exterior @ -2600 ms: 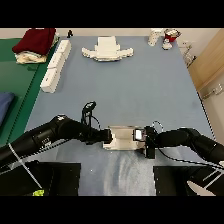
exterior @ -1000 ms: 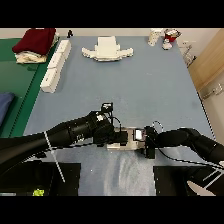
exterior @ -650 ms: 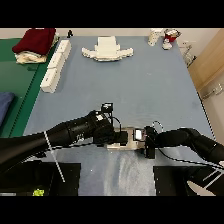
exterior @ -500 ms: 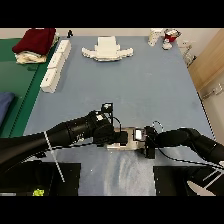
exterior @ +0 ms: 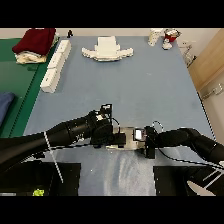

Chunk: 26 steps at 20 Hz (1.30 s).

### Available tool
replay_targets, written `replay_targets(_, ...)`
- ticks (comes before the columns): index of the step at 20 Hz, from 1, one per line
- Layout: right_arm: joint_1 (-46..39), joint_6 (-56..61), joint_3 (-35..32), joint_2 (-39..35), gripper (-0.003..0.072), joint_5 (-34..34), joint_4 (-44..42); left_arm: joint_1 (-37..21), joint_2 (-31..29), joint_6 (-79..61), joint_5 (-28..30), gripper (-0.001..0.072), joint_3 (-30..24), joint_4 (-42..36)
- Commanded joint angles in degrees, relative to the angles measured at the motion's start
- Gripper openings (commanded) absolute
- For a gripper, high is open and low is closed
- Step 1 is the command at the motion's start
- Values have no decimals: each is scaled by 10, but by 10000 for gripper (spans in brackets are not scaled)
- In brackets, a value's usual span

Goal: Fold the box.

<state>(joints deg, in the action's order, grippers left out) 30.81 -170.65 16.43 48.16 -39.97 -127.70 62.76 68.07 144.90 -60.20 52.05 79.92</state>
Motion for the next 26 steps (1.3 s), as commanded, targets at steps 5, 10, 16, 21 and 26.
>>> replay_targets(5,0,0,0,0,509,0,0,0,-28,-1,-15,708,1,11)
replay_targets(10,0,0,0,0,509,0,0,-1,-30,-5,8,688,1,13)
replay_targets(16,0,0,0,0,509,0,0,-44,-30,-30,-16,687,0,7)
replay_targets(21,0,0,0,0,509,0,0,-46,-25,-31,-19,646,-8,7)
replay_targets(26,0,0,0,0,509,0,0,-45,4,-37,-11,538,-7,3)
